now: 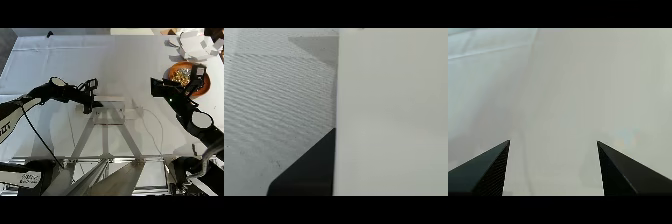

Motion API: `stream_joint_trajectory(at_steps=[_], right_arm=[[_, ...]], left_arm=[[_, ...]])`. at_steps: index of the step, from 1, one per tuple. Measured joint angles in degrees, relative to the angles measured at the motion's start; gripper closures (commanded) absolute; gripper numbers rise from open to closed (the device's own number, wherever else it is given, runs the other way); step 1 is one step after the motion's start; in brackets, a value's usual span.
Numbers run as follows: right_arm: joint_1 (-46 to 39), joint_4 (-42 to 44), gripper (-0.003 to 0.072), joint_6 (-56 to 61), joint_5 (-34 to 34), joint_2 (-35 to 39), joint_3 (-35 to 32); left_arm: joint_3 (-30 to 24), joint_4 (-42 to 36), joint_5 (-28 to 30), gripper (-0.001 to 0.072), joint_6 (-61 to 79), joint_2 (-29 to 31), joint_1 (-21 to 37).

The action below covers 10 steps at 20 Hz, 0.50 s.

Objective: Fold the box and place the chain.

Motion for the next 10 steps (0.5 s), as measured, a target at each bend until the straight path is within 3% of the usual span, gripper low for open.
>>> stream_joint_trajectory(at_steps=[3, 4, 5, 10], right_arm=[[0.0, -1.4, 0.0107, -0.1, 2.6, 0.9, 0.3], [0.0, -3.1, 0.0061, -0.2, 4.9, 1.4, 0.5], [0.0, -5.4, 0.0013, -0.2, 8.0, 2.2, 0.7], [0.0, -19.3, -0.0010, -0.4, 26.8, 6.9, 1.2]], left_arm=[[0.0, 0.0, 0.2, 0.0699, 0.1, 0.0, 0.0], [0.0, 0.0, 0.2, 0.0699, 0.1, 0.0, 0.0], [0.0, 0.0, 0.2, 0.0699, 0.1, 0.0, 0.0], [0.0, 0.0, 0.2, 0.0699, 0.1, 0.0, 0.0]])
